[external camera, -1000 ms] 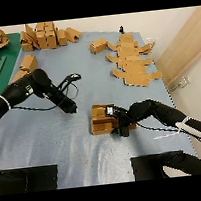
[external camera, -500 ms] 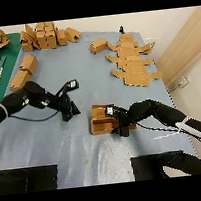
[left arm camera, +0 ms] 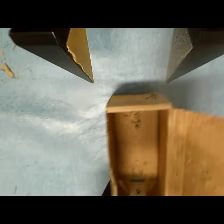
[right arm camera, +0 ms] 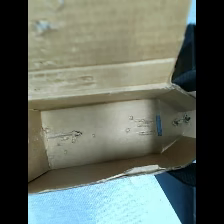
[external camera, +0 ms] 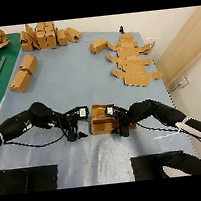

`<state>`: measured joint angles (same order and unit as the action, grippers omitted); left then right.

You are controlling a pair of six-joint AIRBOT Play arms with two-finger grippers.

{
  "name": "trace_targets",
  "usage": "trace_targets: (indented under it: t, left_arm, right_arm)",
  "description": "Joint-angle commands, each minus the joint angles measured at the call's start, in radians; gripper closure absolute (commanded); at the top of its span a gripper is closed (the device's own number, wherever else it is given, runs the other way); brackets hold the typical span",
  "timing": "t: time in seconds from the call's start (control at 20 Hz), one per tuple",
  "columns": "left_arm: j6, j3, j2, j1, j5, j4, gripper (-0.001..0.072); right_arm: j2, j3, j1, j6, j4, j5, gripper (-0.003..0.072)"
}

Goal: Fold the box.

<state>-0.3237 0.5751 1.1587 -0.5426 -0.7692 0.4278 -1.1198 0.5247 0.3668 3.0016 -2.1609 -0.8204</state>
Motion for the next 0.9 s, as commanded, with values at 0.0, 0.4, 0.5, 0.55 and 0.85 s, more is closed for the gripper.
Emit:
trace_targets:
  t: [0.0, 0.4, 0.5, 0.55, 0.85]
  left_arm:
    - [0.038, -0.011, -0.005, -0.101, 0.119, -0.024, 0.0014]
    - [0.082, -0.011, 0.045, -0.137, 0.198, -0.024, 0.0013]
    - [0.083, -0.011, 0.045, -0.135, 0.229, -0.024, 0.0014]
    - [0.089, -0.011, 0.045, -0.135, 0.233, -0.023, 0.0014]
    - [0.142, -0.011, 0.043, -0.135, 0.224, -0.004, 0.0014]
  right_arm:
    - [-0.001, 0.0, 0.001, 0.0, 0.0, 0.0, 0.0164]
    - [-0.001, 0.0, 0.001, 0.0, -0.001, 0.0, 0.0164]
    - [-0.001, 0.0, 0.001, 0.0, -0.001, 0.0, 0.0164]
    - [-0.001, 0.0, 0.001, 0.0, 0.0, 0.0, 0.0164]
    - [-0.001, 0.0, 0.001, 0.0, 0.0, 0.0, 0.0164]
